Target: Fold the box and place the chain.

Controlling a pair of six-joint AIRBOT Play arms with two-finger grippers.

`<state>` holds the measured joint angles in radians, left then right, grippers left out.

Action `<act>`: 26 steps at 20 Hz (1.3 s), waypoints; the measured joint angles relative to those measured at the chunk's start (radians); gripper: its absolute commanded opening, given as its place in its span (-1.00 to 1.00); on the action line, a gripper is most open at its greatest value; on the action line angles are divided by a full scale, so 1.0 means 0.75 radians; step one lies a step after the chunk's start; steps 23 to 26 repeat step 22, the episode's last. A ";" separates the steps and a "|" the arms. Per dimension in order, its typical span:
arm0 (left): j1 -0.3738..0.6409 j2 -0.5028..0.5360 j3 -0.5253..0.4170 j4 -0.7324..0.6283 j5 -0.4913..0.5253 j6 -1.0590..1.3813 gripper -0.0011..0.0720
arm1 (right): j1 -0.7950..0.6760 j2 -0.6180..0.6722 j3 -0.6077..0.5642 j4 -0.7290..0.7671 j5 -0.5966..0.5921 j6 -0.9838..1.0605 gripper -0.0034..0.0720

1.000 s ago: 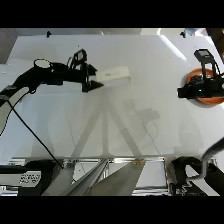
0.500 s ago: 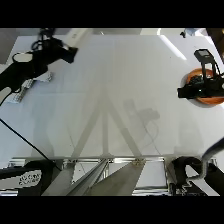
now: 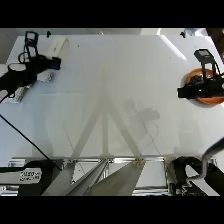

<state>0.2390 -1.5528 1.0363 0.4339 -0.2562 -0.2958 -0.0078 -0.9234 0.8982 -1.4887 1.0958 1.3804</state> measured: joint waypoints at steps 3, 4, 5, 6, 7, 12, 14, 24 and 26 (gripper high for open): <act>0.007 -0.085 -0.021 0.015 -0.018 -0.021 -0.95 | 0.000 0.000 0.000 0.001 -0.001 0.000 -0.87; 0.009 -0.105 -0.025 0.016 -0.026 -0.026 -0.95 | 0.000 0.000 0.000 0.001 -0.001 0.000 -0.87; 0.010 -0.121 -0.027 0.016 -0.030 -0.029 -0.95 | 0.000 0.000 0.000 0.000 -0.001 0.000 -0.87; 0.011 -0.132 -0.029 0.017 -0.033 -0.030 -0.95 | 0.000 0.000 0.000 0.000 -0.001 -0.001 -0.87; 0.011 -0.141 -0.031 0.021 -0.034 -0.031 -0.89 | 0.000 0.000 0.000 0.001 -0.001 0.000 -0.87; 0.012 -0.157 -0.034 0.062 -0.060 -0.032 0.94 | 0.000 0.000 0.000 0.000 -0.001 0.000 -0.87; 0.014 -0.149 -0.034 0.083 -0.064 -0.031 0.94 | 0.000 0.000 0.000 0.000 -0.001 -0.001 -0.87; 0.015 0.006 -0.034 0.146 -0.125 -0.031 0.94 | 0.000 0.000 0.000 0.000 -0.001 0.000 -0.87; 0.015 0.006 -0.034 0.146 -0.125 -0.031 0.94 | 0.000 0.000 0.000 0.000 -0.001 0.000 -0.87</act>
